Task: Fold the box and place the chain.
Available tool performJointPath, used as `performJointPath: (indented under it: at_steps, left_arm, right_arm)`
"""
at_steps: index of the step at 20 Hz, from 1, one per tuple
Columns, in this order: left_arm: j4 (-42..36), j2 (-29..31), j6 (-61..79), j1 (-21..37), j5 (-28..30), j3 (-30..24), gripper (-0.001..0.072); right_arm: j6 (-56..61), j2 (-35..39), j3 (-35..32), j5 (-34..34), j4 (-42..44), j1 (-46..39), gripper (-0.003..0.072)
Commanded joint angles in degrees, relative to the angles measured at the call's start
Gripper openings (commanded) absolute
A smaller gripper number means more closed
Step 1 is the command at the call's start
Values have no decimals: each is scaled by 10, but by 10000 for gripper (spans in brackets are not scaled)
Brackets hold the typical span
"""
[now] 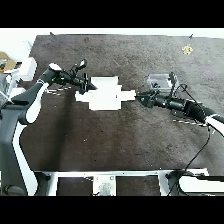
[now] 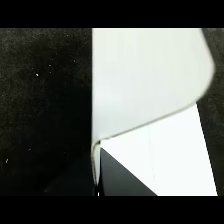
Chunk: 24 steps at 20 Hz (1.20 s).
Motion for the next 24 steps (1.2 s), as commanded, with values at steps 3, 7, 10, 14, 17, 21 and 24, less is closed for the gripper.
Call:
performJointPath:
  at_steps: [3, 7, 10, 14, 17, 21, 24]
  left_arm:
    - [50, -6, 10, 0, 9, -4, 10]
    - [56, -17, 10, 0, 18, -4, 10]
    - [55, -20, 10, 0, 19, -4, 11]
    - [54, -20, 9, 0, 13, -4, 11]
    - [52, -20, 9, 0, 14, -4, 11]
    - [52, -20, 9, 0, 14, -4, 11]
    - [52, -20, 9, 0, 14, -4, 11]
  right_arm:
    - [-52, 0, 1, -16, -10, 8, 507]
    - [-82, 0, 5, -23, -11, 8, 507]
    - [-83, 0, 26, -24, -30, 8, 507]
    - [-83, 0, 62, -42, -94, 21, 510]
    - [-94, 0, 93, -96, -162, 67, 548]
    - [-99, 0, 133, -138, -293, 149, 610]
    - [-102, -11, 143, -169, -325, 187, 649]
